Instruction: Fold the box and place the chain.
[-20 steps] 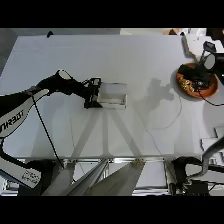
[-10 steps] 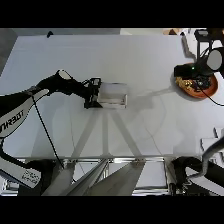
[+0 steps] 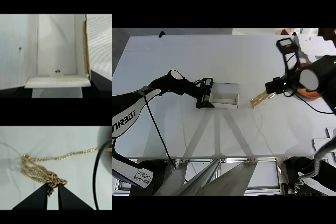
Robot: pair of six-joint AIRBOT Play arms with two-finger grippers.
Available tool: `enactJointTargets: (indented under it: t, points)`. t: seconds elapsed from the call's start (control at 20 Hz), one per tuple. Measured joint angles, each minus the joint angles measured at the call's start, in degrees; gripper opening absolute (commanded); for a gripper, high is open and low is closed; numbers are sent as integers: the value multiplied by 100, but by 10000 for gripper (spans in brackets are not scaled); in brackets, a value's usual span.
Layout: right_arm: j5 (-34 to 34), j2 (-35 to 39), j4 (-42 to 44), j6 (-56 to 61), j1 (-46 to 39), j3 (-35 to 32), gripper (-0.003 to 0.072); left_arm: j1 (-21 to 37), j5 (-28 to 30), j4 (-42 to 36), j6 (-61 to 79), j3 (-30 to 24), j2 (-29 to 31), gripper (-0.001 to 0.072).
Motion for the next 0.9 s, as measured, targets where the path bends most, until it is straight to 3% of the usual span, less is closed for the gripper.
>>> enactJointTargets:
  t: [0.35, 0.9]
  points:
    - [-822, -94, 9, 658, 1134, -385, 4, 0, 0, -2, 2, 0, 0, 276]
    - [-2975, -872, 479, 988, 1390, -433, 4, 0, 0, 0, 0, 0, 0, 275]
